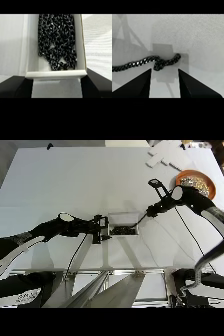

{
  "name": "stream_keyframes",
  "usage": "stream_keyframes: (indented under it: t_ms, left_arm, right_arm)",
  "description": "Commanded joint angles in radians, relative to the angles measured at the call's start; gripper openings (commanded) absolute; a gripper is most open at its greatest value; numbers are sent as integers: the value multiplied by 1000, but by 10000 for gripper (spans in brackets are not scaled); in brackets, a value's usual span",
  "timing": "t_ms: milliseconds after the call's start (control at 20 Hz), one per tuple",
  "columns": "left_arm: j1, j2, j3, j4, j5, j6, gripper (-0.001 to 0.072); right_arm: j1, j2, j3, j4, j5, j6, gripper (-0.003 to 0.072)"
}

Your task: Fold the box and place the chain.

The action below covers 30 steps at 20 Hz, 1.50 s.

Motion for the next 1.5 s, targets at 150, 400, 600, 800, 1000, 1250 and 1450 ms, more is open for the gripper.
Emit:
stream_keyframes:
  t_ms: [150, 400, 600, 800, 1000, 1250, 1450]
  left_arm:
    - [0, 1, 1, 0, 0, 0, 63]
    - [0, 1, 1, 0, 0, 0, 63]
    - [0, 1, 1, 0, 0, 0, 63]
    - [0, 1, 1, 0, 0, 0, 63]
    - [0, 1, 1, 0, 0, 0, 63]
    - [0, 1, 1, 0, 0, 0, 63]
    - [0, 1, 1, 0, 0, 0, 63]
  right_arm:
    - [41, -53, 0, -31, -11, 34, 247]
    - [43, -16, 0, -135, -9, 114, 8]
    - [43, 82, 0, -133, 30, 112, 8]
    - [43, 222, 0, -111, 120, 111, 8]
    - [43, 397, -4, 36, 237, 97, 8]
    - [128, 590, -4, 260, 237, 29, 8]
    - [245, 625, -5, 346, 198, 8, 8]
